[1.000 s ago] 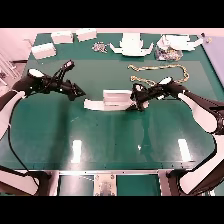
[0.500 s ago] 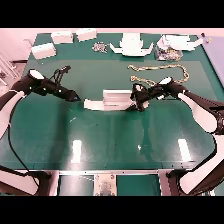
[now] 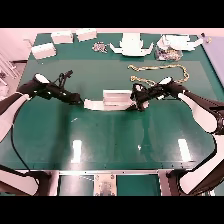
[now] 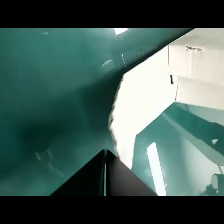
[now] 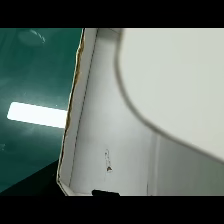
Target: Fold the box and place the chain.
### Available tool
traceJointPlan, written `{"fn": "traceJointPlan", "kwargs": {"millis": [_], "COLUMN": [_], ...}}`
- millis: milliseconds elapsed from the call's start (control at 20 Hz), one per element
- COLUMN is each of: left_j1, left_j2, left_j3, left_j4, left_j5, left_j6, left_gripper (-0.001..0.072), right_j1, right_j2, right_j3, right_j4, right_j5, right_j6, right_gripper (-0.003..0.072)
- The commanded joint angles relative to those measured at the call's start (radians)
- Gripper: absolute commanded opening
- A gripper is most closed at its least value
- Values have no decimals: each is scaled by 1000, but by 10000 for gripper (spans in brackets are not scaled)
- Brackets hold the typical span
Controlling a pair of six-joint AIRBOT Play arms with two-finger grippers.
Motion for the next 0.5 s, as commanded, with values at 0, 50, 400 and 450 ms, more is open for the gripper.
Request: {"fn": "traceJointPlan", "kwargs": {"millis": [0, 50, 400, 450], "left_j1": [-73, -92, -151, -151], "left_j2": [-29, -36, -40, -40], "left_j3": [-12, -13, 56, 76], "left_j4": [-48, -50, -87, -88], "left_j5": [51, 60, 64, 50], "left_j6": [-1, 0, 26, 24], "left_gripper": [19, 18, 18, 17], "right_j1": [-1, -1, -1, -1], "right_j2": [0, 0, 0, 0], "right_j3": [0, 0, 0, 0], "right_j4": [0, 0, 0, 0], "right_j5": [0, 0, 0, 0], "right_j6": [0, 0, 0, 0], "right_gripper": [497, 497, 497, 497]}}
